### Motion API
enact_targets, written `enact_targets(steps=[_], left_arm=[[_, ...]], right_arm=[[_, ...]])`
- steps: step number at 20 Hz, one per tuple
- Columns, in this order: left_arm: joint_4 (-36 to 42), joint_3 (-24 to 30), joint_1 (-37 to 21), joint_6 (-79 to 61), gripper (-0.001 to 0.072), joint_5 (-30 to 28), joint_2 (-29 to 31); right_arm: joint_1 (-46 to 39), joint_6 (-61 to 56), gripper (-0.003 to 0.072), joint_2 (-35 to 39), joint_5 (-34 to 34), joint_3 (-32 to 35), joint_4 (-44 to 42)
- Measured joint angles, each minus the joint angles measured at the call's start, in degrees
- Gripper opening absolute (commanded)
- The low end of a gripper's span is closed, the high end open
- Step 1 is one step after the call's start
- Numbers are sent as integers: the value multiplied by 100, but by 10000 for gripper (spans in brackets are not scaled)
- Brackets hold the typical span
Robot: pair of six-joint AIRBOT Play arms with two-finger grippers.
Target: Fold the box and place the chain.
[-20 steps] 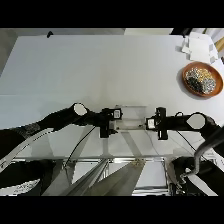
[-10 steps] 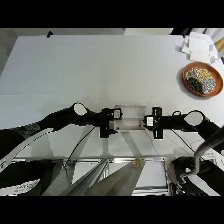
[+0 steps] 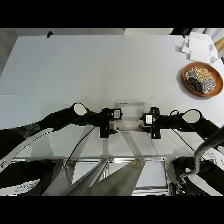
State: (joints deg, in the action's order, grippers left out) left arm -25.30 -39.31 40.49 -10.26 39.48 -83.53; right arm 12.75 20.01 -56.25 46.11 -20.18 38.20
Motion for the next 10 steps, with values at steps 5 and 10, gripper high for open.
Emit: enact_targets(steps=[5, 10], left_arm=[[0, 0, 0, 2, 79, 0, 0], [0, 0, 0, 0, 79, 0, 0]], right_arm=[[-2, 9, 403, -90, -44, -2, -118], [2, -866, 80, -87, -59, 0, 79]])
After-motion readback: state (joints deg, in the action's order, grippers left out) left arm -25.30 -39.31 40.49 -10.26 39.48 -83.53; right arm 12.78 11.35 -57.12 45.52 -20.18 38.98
